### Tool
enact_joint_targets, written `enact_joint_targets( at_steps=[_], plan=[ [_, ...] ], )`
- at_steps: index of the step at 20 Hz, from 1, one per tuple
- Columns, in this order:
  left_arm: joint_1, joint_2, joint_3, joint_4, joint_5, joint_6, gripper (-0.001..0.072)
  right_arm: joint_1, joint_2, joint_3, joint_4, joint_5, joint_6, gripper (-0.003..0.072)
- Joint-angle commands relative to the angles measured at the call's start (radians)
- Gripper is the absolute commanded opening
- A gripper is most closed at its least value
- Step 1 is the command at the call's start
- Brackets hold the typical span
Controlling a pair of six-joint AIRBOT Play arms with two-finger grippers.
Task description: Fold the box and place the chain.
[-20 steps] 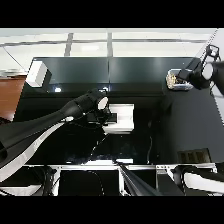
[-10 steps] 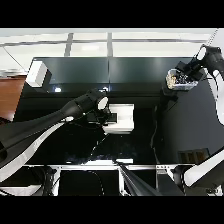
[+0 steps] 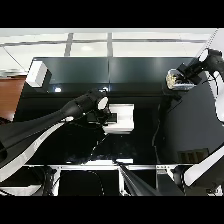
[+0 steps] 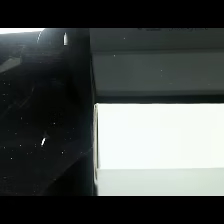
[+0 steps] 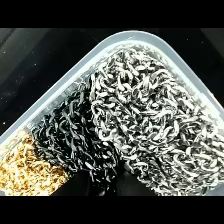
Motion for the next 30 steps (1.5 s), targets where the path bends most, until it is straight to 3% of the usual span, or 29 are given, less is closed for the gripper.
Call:
enact_joint_targets(
  at_steps=[1, 7, 10, 15, 18, 23, 26, 30],
  plan=[
    [0.0, 0.0, 0.0, 0.0, -0.001, 0.0, 0.0029, -0.002, 0.016, 0.031, 0.022, 0.023, -0.066, 0.0014],
    [0.0, 0.0, 0.0, 0.0, 0.002, 0.0, 0.0029, -0.002, 0.223, 0.072, 0.024, 0.068, -0.311, 0.0014],
    [0.0, 0.0, 0.0, 0.0, 0.001, 0.0, 0.0029, 0.0, 0.367, 0.072, 0.104, 0.073, -0.461, 0.0013],
    [0.0, 0.0, 0.0, 0.0, 0.0, 0.0, 0.0029, -0.001, 0.61, 0.072, 0.185, 0.08, -0.553, 0.0012],
    [0.0, 0.0, 0.0, 0.0, 0.0, 0.0, 0.0029, 0.002, 0.74, 0.072, 0.341, 0.093, -0.66, 0.0011],
    [0.0, 0.0, 0.0, 0.0, -0.001, 0.0, 0.0029, 0.005, 0.888, 0.071, 0.428, 0.134, -0.66, 0.001],
    [0.0, 0.0, 0.0, 0.0, -0.001, 0.0, 0.0029, 0.005, 0.937, 0.071, 0.517, 0.199, -0.661, 0.001],
    [0.0, 0.0, 0.0, 0.0, -0.001, 0.0, 0.0029, 0.005, 0.95, 0.068, 0.698, 0.414, -0.669, 0.0012]
  ],
)
